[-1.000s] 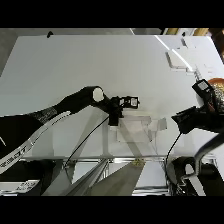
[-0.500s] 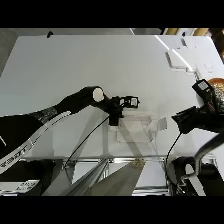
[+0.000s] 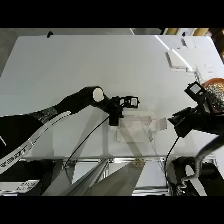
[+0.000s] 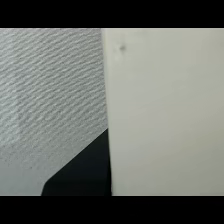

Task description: Fold the box and place the chain.

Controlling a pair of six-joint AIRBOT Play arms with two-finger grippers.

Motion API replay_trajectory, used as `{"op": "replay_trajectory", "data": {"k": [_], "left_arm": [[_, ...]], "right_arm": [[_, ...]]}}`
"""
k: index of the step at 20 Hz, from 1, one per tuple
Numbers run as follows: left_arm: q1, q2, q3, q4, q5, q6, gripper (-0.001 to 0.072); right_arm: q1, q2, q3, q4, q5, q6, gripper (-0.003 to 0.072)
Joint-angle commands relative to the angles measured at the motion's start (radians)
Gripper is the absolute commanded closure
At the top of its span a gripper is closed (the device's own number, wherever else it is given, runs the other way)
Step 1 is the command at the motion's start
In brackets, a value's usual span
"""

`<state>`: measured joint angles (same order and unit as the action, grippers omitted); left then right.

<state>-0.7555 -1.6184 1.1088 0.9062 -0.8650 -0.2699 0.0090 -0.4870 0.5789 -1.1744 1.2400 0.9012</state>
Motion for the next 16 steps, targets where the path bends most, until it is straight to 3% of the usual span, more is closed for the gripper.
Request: {"op": "replay_trajectory", "data": {"k": [1,6,12,16], "left_arm": [[0.000,-0.001,0.000,0.000,0.000,0.000,0.0701],[0.000,-0.001,0.000,0.000,0.000,0.000,0.0701],[0.000,-0.001,0.000,0.000,0.000,0.000,0.0701],[0.000,-0.001,0.000,0.000,0.000,0.000,0.0701]], "right_arm": [[0.036,-0.012,0.000,-0.003,0.000,-0.027,0.0406],[0.125,-0.053,0.000,-0.012,0.000,-0.108,0.0408],[0.298,-0.098,-0.001,-0.124,-0.029,-0.179,0.0434],[0.414,-0.124,-0.015,-0.161,-0.040,-0.211,0.0664]]}}
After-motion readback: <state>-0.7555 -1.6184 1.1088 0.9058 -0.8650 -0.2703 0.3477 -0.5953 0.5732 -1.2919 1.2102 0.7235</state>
